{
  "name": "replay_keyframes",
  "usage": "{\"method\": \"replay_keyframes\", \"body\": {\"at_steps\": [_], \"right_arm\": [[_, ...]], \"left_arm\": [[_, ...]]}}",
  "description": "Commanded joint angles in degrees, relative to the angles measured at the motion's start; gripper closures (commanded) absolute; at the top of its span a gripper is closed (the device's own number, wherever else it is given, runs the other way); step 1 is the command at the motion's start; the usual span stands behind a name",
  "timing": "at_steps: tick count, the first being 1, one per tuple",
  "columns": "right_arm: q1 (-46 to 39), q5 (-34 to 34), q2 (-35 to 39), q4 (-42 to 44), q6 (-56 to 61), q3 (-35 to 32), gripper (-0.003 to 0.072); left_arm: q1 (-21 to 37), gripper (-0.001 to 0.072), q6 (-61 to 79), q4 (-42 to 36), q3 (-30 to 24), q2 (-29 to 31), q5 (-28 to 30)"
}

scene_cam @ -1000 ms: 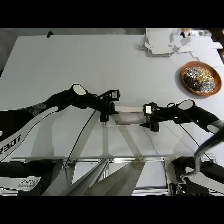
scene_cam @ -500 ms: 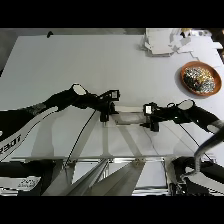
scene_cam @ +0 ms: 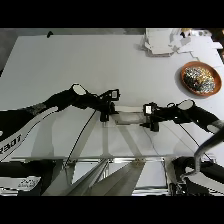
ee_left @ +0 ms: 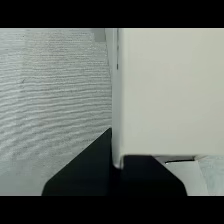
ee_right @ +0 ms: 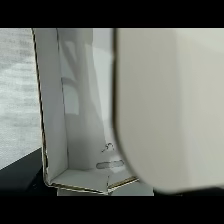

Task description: Fold the box and place the chain.

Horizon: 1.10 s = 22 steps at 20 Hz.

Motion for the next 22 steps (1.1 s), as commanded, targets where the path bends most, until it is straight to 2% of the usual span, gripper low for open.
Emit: {"method": "replay_keyframes", "body": {"at_steps": [1,2,5,7,9,11,13,14,15,17,18,21,22], "right_arm": [[0.0,0.1,0.0,0.0,0.0,0.0,0.0276],[0.0,0.1,0.0,0.0,0.0,0.0,0.0276],[0.0,0.1,0.0,0.0,0.0,0.0,0.0276],[0.0,0.1,0.0,0.0,0.0,0.0,0.0276],[0.0,0.1,0.0,0.0,0.0,0.0,0.0276],[0.0,0.1,0.0,0.0,0.0,0.0,0.0276],[0.0,0.1,0.0,0.0,0.0,0.0,0.0276],[0.0,0.1,0.0,0.0,0.0,0.0,0.0276],[0.0,0.1,0.0,0.0,0.0,0.0,0.0276],[0.0,0.1,0.0,0.0,0.0,0.0,0.0276],[0.0,0.1,0.0,0.0,0.0,0.0,0.0276],[0.0,0.1,0.0,0.0,0.0,0.0,0.0276],[0.0,0.1,0.0,0.0,0.0,0.0,0.0276]], "left_arm": [[0.1,0.0518,-0.1,-0.4,0.0,0.1,-0.2],[0.1,0.0376,-0.1,-0.1,0.0,0.2,-0.2],[0.2,0.0258,-2.7,3.3,0.0,1.6,0.1],[0.4,0.025,-7.9,10.1,0.0,4.0,0.0],[0.5,0.0198,-14.7,18.8,0.0,7.4,0.0],[0.5,0.0198,-20.5,26.1,0.0,11.4,-0.1],[0.2,0.0204,-24.1,30.4,0.0,15.4,0.0],[-0.5,0.0231,-25.1,31.3,0.0,17.3,0.0],[-1.7,0.031,-26.1,31.6,0.0,18.9,0.0],[-5.3,0.0572,-26.3,31.6,0.0,20.8,-0.9],[-7.4,0.0633,-26.5,31.2,0.0,20.9,-1.1],[-12.5,0.0703,-26.9,27.6,0.0,19.1,-0.2],[-13.4,0.0704,-26.9,26.3,0.0,18.2,0.8]]}}
